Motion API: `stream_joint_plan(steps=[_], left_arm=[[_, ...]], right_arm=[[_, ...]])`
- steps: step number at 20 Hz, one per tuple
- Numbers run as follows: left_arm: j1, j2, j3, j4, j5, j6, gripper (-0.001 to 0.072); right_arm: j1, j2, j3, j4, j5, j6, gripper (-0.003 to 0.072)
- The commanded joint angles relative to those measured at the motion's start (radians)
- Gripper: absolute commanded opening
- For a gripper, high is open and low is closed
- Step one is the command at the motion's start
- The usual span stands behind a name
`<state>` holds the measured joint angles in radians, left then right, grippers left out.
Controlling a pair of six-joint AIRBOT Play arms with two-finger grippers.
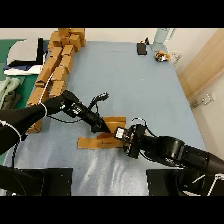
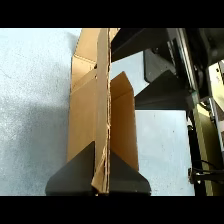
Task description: Fold the box.
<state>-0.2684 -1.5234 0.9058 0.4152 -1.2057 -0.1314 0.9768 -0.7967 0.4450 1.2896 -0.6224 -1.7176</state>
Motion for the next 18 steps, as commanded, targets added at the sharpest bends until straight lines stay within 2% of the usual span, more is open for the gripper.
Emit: stream_joint_plan(steps=[1,5,7,10,14,18], left_arm=[[0.000,0.000,0.000,0.000,0.000,0.000,0.0014],[0.000,0.000,0.000,0.000,0.000,0.000,0.0014],[0.000,0.000,0.000,0.000,0.000,0.000,0.0014],[0.000,0.000,0.000,0.000,0.000,0.000,0.0014],[0.000,0.000,0.000,0.000,0.000,0.000,0.0014],[0.000,0.000,0.000,0.000,0.000,0.000,0.0014]], right_arm=[[-0.110,0.004,0.000,0.258,0.044,-0.350,0.0720],[-0.298,-0.047,0.000,0.705,0.036,-0.846,0.0720],[-0.348,-0.090,0.004,0.856,0.011,-1.026,0.0720],[-0.376,-0.158,0.021,0.930,-0.042,-1.109,0.0720],[-0.379,-0.235,0.053,0.935,-0.069,-1.118,0.0720],[-0.379,-0.238,0.055,0.933,-0.089,-1.106,0.0719]])
